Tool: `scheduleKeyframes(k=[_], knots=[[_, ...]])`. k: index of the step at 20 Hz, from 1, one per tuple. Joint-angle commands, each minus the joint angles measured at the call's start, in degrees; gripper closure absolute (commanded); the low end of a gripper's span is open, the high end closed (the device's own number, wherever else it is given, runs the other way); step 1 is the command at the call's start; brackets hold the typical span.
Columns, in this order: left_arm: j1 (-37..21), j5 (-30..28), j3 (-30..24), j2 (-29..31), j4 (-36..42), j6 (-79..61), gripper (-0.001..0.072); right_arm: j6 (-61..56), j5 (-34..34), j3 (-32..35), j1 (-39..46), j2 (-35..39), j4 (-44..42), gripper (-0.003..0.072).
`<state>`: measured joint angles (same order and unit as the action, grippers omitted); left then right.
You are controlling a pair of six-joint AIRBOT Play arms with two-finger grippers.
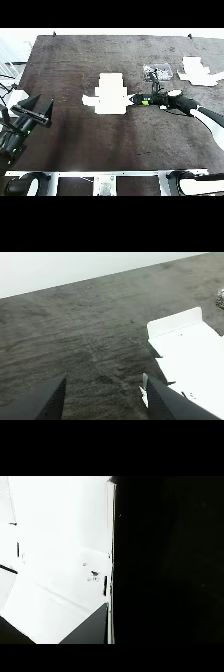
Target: Fold the box and place the chain.
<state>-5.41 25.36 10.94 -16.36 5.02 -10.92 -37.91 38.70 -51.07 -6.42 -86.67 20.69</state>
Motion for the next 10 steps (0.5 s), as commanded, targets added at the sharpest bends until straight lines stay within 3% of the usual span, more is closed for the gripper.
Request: scheduleKeyframes(k=[1,3,10], knots=[[0.02,1.88,1.57,-3.04,0.09,-0.02,0.0161,4.87,-4.31,2.54,-0.66,2.08,-1.92,0.0673],[0.02,3.19,4.63,-9.53,0.07,-0.02,0.0161,5.64,-4.44,2.56,-0.96,2.08,-2.51,0.0672],[0.02,14.21,21.27,-41.09,-0.85,0.96,0.0161,5.6,-6.19,3.08,-2.14,2.08,-3.78,0.0672]])
